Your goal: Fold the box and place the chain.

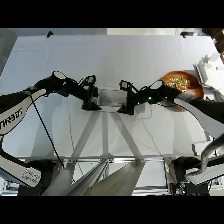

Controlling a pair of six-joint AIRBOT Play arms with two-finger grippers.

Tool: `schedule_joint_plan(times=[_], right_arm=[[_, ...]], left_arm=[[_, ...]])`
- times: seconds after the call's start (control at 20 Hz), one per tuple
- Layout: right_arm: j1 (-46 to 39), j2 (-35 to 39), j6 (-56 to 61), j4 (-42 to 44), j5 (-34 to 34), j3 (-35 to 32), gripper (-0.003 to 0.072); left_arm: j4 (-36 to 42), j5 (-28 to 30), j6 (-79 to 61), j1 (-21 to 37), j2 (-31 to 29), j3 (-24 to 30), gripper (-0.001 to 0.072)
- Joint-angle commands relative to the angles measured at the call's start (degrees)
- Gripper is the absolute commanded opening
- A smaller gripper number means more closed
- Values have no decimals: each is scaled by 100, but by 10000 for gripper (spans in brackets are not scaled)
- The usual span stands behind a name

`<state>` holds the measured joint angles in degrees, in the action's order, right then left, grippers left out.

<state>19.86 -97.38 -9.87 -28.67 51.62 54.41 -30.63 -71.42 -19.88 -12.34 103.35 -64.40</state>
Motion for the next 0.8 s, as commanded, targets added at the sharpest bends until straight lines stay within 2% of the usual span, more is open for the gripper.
schedule_joint_plan(times=[0.0, 0.2, 0.75], right_arm=[[2, 0, 2, 2, 2, -2, 516], [2, 0, 2, 2, 2, -2, 516], [2, 0, 2, 2, 2, -2, 516]], left_arm=[[2, 269, 216, -26, -7, 0, 692], [-396, 522, 192, -28, -39, 0, 692], [-481, 695, 168, -181, -55, 2, 692]])
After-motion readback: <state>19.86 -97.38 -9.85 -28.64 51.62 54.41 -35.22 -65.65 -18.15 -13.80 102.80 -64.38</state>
